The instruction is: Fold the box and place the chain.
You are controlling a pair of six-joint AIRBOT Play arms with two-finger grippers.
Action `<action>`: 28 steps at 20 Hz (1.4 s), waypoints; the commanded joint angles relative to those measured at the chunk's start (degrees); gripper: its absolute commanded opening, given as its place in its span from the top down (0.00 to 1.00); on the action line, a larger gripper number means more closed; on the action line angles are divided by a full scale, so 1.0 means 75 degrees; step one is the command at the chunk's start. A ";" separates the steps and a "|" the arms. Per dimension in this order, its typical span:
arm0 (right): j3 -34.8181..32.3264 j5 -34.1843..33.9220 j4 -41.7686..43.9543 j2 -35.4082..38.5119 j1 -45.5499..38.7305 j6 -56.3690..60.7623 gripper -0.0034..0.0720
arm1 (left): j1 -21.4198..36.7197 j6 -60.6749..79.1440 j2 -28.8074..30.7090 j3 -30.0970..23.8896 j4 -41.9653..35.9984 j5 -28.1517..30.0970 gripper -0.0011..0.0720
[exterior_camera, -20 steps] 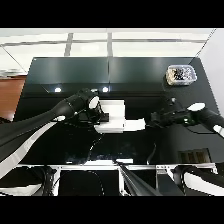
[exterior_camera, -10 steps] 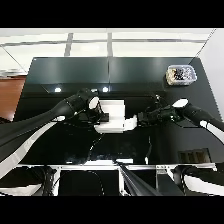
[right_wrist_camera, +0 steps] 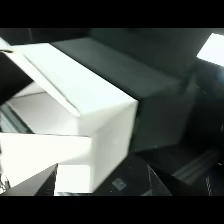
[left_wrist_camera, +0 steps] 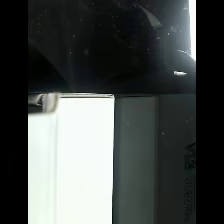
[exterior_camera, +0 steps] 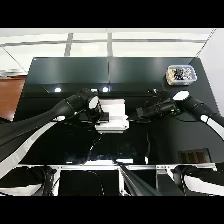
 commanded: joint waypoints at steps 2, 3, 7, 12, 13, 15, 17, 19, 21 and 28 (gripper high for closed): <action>0.0245 -0.0029 0.0006 0.0000 0.0114 0.0245 0.25 | 0.0000 0.0015 0.0000 0.0087 -0.0023 0.0082 0.95; 0.0245 -0.0213 -0.0052 0.0000 0.0242 0.0402 0.25 | 0.0000 0.0017 0.0000 0.0087 -0.0006 0.0079 0.95; 0.0641 -0.0979 -0.0799 0.0000 0.1070 0.1571 0.26 | -0.0006 0.0038 -0.0003 0.0087 0.0029 0.0023 0.95; 0.1457 -0.1148 -0.2978 -0.0009 0.2046 0.3660 0.40 | -0.0006 0.0041 -0.0003 0.0087 0.0026 -0.0009 0.95; 0.1518 -0.1137 -0.3264 -0.0015 0.2139 0.4016 0.40 | -0.0006 0.0041 -0.0003 0.0087 0.0026 -0.0009 0.95; 0.1568 -0.1102 -0.3430 -0.0017 0.2273 0.4342 0.40 | -0.0006 0.0041 -0.0003 0.0087 0.0026 -0.0009 0.95; 0.1693 -0.1099 -0.3459 -0.0032 0.2430 0.4427 0.41 | -0.0006 0.0038 -0.0003 0.0087 0.0023 -0.0009 0.95; 0.1865 -0.1061 -0.3879 -0.0137 0.2620 0.4768 0.43 | -0.0006 0.0041 -0.0003 0.0087 0.0017 -0.0012 0.95; 0.2008 -0.0973 -0.4045 -0.0271 0.2798 0.4925 0.43 | -0.0006 0.0041 -0.0003 0.0087 0.0015 -0.0029 0.95; 0.2078 -0.0947 -0.5117 -0.0347 0.2920 0.5890 0.51 | -0.0006 0.0041 -0.0003 0.0087 0.0003 -0.0032 0.95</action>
